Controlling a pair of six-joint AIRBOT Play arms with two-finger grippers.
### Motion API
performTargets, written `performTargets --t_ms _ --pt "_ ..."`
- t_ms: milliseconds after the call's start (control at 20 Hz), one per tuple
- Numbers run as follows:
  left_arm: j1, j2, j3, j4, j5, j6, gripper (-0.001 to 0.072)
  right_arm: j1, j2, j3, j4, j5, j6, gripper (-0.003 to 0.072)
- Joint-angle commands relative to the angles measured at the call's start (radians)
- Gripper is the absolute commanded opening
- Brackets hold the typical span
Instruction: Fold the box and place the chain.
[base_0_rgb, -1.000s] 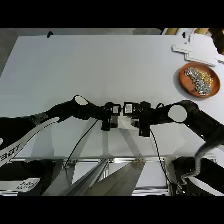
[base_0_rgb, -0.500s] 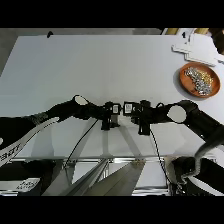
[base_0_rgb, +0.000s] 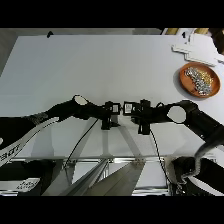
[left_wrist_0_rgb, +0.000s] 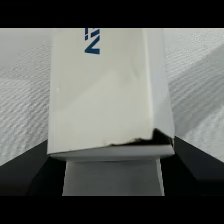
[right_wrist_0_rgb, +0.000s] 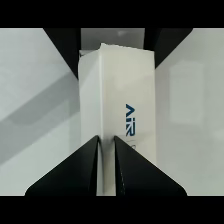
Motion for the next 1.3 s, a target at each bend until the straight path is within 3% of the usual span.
performTargets --t_ms 0,800,900,1000,1100,1250 --pt "0.0 0.0 0.0 0.002 -0.003 0.002 0.0149 0.0 0.001 0.001 0.002 -0.043 0.0 0.004" --pt "0.0 0.0 0.0 0.002 -0.003 0.002 0.0149 -0.003 -0.023 0.0 0.053 -0.033 -0.002 0.0067" --pt "0.0 0.0 0.0 0.002 -0.003 0.002 0.0149 -0.003 -0.023 -0.002 0.045 0.006 -0.005 0.0177" --pt "0.0 0.0 0.0 0.002 -0.003 0.002 0.0149 -0.003 -0.023 -0.002 0.046 0.041 -0.005 0.0196" --pt "0.0 0.0 0.0 0.002 -0.003 0.002 0.0149 -0.003 -0.023 -0.002 0.049 0.058 -0.005 0.0309" --pt "0.0 0.0 0.0 0.002 -0.003 0.002 0.0149 -0.003 -0.014 -0.002 0.072 0.057 -0.005 0.0339"
